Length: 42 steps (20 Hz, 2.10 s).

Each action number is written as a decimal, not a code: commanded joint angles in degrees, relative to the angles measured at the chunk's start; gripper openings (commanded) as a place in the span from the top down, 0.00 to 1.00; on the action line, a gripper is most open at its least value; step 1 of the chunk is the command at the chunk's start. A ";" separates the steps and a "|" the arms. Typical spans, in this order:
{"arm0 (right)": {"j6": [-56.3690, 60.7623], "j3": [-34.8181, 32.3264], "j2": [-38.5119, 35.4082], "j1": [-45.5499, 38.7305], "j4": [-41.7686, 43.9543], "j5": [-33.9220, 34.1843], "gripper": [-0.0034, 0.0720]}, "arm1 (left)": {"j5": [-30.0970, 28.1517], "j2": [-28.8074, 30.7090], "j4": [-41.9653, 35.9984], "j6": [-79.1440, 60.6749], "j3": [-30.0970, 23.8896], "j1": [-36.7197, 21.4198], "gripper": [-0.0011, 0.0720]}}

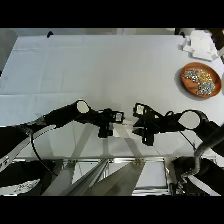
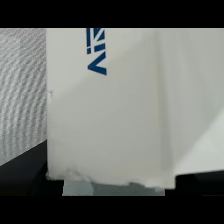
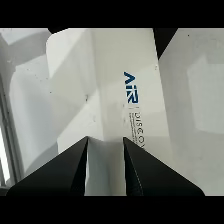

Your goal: Fold the box and place the chain.

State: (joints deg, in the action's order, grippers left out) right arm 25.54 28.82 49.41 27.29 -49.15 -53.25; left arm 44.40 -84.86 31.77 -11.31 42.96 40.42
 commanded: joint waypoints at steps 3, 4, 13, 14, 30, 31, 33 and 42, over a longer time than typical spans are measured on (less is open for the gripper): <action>0.26 -0.02 0.04 0.22 -1.46 0.22 0.73 | 0.00 0.00 0.00 -0.02 0.02 -0.02 0.53; 1.16 -0.02 0.04 0.22 -1.46 0.42 0.73 | 0.00 0.00 0.00 -0.02 0.02 -0.02 0.53; 2.51 -0.02 0.00 3.37 0.28 1.53 0.71 | 0.00 0.00 0.00 -0.02 0.02 -0.02 0.53; 2.60 -0.02 0.02 4.61 0.26 3.30 0.71 | 0.00 0.00 0.00 -0.02 0.02 -0.02 0.53; 6.03 -0.02 0.07 6.93 -0.61 8.72 0.56 | -0.02 0.00 0.00 -0.02 0.02 -0.02 0.53; 6.03 -0.02 0.07 6.93 -0.59 8.66 0.56 | 0.00 0.00 0.00 -0.02 0.02 -0.02 0.53; 6.19 -0.04 0.09 6.93 -0.59 8.41 0.56 | 0.00 0.00 0.00 -0.02 0.02 -0.02 0.53; 7.65 -0.31 3.15 6.93 -0.76 9.77 0.57 | 0.00 0.00 0.00 -0.02 0.02 -0.02 0.53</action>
State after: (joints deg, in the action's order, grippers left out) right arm 32.82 28.56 51.96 34.20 -49.93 -44.29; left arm 44.31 -84.86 31.75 -11.20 42.98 40.42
